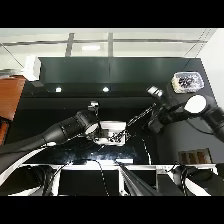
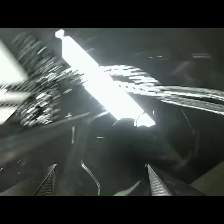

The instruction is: Fold the box and place the chain.

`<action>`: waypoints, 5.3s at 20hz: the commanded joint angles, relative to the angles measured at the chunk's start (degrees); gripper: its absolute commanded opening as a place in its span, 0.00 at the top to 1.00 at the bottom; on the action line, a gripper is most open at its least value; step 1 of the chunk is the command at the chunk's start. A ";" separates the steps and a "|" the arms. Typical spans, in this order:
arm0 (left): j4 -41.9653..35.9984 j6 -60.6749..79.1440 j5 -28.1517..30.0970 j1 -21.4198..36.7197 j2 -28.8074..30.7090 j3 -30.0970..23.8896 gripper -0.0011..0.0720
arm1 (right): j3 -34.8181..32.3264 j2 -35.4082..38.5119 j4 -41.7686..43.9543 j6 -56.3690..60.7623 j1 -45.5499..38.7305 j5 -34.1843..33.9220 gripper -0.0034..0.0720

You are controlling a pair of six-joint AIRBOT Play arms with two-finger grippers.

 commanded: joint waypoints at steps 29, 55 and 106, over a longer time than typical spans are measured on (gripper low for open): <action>0.04 0.00 -0.24 0.28 -0.02 -0.02 0.94 | -4.09 -13.29 5.62 -25.35 21.22 -22.16 0.33; 0.04 0.00 -0.26 0.28 -0.02 -0.02 0.94 | 18.40 14.40 19.12 -2.32 9.01 -4.28 0.93; 0.07 0.00 0.20 0.17 -0.02 -0.02 0.94 | -4.74 -9.07 9.35 -41.92 0.15 -15.91 0.02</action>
